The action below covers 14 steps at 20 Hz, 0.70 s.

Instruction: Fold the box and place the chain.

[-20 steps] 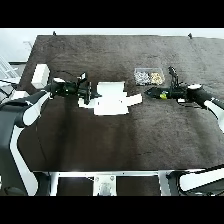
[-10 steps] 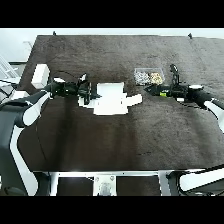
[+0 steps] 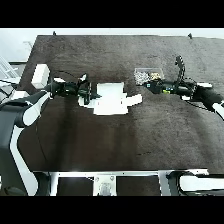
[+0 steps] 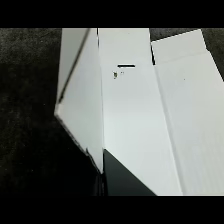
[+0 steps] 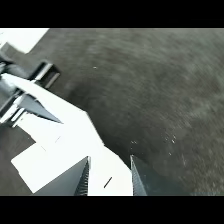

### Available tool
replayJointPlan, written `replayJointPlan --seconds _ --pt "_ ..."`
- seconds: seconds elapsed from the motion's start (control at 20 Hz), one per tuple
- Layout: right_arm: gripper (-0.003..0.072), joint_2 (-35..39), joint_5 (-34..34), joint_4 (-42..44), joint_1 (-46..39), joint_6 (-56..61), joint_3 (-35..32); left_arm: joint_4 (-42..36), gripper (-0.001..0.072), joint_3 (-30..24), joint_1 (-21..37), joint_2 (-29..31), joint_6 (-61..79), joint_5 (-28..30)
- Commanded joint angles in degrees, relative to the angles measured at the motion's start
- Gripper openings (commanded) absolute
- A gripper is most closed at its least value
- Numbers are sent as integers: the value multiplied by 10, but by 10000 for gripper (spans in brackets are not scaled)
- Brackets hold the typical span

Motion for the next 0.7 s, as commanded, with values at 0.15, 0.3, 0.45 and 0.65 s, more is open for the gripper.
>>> replayJointPlan --seconds 0.15,0.3,0.45,0.65 --pt "326 14 -5 56 -8 -66 -8 1 22 0 0 1 0 1" --pt "385 19 29 47 -10 -81 -9 1 22 0 0 1 0 1" --pt "376 63 29 -16 14 -110 -24 1 22 0 0 1 0 1" --pt "425 106 -74 -194 88 -110 -63 1 22 0 0 1 0 1"
